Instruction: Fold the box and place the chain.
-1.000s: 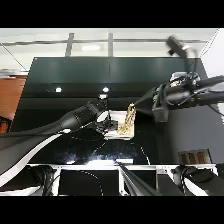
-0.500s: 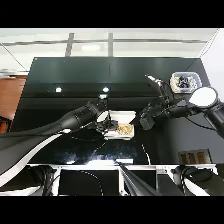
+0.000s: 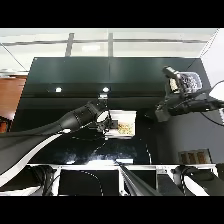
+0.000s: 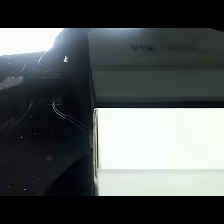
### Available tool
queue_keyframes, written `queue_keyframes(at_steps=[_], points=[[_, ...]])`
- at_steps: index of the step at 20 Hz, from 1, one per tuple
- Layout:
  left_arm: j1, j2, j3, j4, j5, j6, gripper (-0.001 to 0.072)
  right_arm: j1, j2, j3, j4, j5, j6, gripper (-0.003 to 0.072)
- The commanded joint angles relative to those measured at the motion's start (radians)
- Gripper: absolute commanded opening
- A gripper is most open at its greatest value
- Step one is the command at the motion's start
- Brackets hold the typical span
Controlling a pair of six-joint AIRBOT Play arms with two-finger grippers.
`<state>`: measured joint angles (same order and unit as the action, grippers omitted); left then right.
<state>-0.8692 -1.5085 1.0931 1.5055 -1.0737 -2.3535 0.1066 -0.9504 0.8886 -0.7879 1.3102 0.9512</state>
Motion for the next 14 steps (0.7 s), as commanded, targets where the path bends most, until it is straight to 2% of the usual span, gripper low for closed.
queue_keyframes(at_steps=[1,2,3,6,10,12,14], points=[[0.002,0.001,0.014,-0.007,-0.007,0.000,0.0145,-0.087,0.037,0.012,-0.014,0.059,-0.006,0.0327],[0.002,0.001,0.025,-0.007,-0.021,-0.003,0.0304,-0.090,0.038,0.012,-0.015,0.071,-0.006,0.0327],[0.002,0.002,0.040,0.000,-0.042,-0.002,0.0422,-0.090,0.038,0.012,-0.014,0.074,-0.006,0.0327],[0.002,0.041,0.072,0.009,-0.081,0.116,0.0427,-0.090,0.038,0.012,-0.014,0.073,-0.006,0.0327],[0.007,0.190,0.061,0.058,-0.175,0.400,0.0426,-0.090,0.037,0.012,-0.014,0.069,-0.006,0.0327],[0.045,0.287,0.013,0.154,-0.222,0.443,0.0426,-0.090,0.037,0.012,-0.014,0.069,-0.005,0.0327],[0.128,0.391,-0.073,0.210,-0.199,0.465,0.0426,-0.090,0.037,0.012,-0.013,0.069,-0.005,0.0327]])
